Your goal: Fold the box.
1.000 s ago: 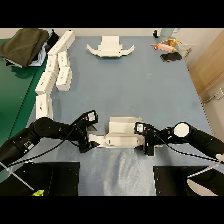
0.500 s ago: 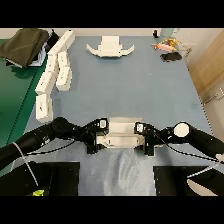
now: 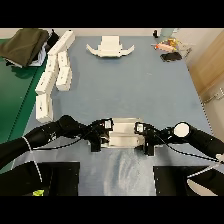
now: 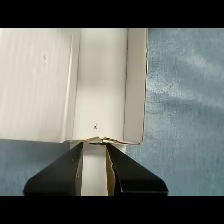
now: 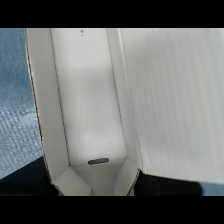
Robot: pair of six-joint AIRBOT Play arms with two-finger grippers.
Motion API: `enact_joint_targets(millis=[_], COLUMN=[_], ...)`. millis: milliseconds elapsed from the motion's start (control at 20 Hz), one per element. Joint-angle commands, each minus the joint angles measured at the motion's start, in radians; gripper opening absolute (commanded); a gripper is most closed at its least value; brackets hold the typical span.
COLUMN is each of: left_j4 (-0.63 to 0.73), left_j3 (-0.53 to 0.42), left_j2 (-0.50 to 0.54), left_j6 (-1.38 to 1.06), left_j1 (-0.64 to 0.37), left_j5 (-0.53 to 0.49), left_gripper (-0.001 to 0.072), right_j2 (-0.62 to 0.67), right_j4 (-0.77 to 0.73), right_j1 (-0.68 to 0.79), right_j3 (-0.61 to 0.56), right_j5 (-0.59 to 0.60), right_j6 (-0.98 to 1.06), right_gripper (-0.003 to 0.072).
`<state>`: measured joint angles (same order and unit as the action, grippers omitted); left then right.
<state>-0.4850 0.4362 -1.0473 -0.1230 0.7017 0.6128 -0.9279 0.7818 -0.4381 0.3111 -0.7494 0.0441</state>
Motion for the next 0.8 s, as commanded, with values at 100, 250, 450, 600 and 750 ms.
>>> enact_joint_targets(millis=[100,250,450,600,750], left_j4=[0.136,0.15,0.19,0.189,0.185], left_j3=[0.005,0.005,0.005,0.005,0.005], left_j2=[-0.013,-0.033,-0.035,-0.035,-0.033], left_j6=[-0.102,-0.101,-0.095,-0.095,-0.063], left_j1=[0.031,0.033,0.034,0.034,0.033], left_j5=[-0.036,-0.03,-0.026,-0.028,-0.03], left_gripper=[0.0205,0.024,0.0699,0.0698,0.0247], right_j2=[0.0,0.0,0.0,0.0,0.0], right_j4=[0.0,0.0,0.0,0.0,0.0], right_j1=[0.0,0.0,0.0,0.0,0.0], right_j3=[0.0,0.0,0.0,0.0,0.0], right_j5=[0.0,0.0,0.0,0.0,0.0], right_j6=[0.0,0.0,0.0,0.0,0.0], right_gripper=[0.0512,0.0511,0.0512,0.0512,0.0512])
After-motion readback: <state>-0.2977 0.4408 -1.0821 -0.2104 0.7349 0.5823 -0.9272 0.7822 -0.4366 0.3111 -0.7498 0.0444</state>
